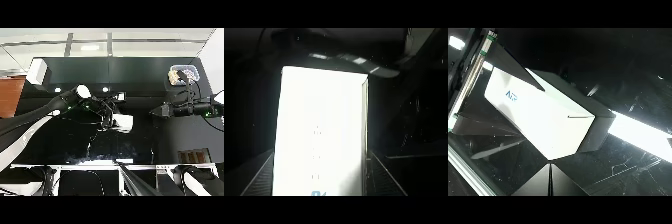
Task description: Fold the box and place the chain.
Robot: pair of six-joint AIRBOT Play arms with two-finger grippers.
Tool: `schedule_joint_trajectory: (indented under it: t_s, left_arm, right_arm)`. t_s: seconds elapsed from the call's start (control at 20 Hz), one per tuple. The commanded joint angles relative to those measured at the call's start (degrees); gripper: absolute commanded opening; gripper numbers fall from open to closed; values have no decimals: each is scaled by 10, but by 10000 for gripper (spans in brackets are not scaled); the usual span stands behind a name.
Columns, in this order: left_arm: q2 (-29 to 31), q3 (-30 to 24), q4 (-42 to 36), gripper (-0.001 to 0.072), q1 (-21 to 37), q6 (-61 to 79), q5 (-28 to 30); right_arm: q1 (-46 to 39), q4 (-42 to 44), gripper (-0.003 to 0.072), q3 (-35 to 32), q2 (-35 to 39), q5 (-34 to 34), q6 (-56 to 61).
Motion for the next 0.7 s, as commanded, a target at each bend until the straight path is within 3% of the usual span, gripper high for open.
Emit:
schedule_joint_trajectory:
  t_s: [0.0,0.2,0.4,0.45,0.55,0.65]
  left_arm:
    - [0,0,35,705,-10,9,27]
    - [-2,0,36,705,-47,8,89]
    - [-9,0,85,699,-73,1,92]
    - [-8,1,92,654,-73,-23,90]
    - [4,11,108,301,-66,-113,90]
    - [24,27,169,266,-52,-205,90]
  right_arm:
    - [0,0,12,0,0,0,0]
    - [0,0,13,0,0,0,0]
    - [0,0,13,0,0,0,0]
    - [0,0,12,0,0,0,0]
    - [0,0,13,0,0,0,0]
    - [0,0,13,0,0,-1,0]
